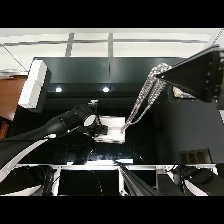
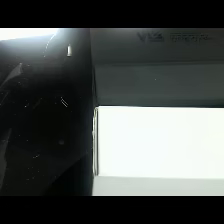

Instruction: Fold the box and place the chain.

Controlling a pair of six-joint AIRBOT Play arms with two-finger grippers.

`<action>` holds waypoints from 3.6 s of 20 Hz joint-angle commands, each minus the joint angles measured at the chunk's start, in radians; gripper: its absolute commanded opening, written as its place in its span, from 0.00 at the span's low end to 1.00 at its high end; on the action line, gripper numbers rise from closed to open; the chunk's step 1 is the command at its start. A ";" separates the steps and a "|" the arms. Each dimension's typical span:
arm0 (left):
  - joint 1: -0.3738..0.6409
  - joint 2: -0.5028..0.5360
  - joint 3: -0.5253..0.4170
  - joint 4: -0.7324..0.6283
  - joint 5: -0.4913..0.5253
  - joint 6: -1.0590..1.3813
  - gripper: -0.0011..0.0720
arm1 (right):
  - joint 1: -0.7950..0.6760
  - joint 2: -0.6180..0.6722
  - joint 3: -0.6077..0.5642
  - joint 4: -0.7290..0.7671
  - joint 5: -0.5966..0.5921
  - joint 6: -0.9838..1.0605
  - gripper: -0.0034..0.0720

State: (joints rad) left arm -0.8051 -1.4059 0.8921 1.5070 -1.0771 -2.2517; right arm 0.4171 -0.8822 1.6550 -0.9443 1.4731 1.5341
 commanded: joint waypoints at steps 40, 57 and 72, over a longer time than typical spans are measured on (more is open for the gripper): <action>0.002 0.001 0.004 -0.002 -0.001 -0.005 0.06 | 0.031 -0.085 -0.654 -0.038 -0.318 -0.027 0.72; 0.002 -0.045 0.143 0.029 -0.004 -0.088 0.56 | -0.185 0.026 -0.654 -0.114 -0.261 -0.027 0.72; 0.388 0.396 0.123 0.048 -0.319 0.739 0.98 | -0.185 0.026 -0.654 -0.243 -0.233 -0.027 0.72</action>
State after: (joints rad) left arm -0.5968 -1.1217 1.0634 1.6016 -1.3746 -1.6932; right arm 0.2329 -0.8574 1.0000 -1.1622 1.2598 1.5066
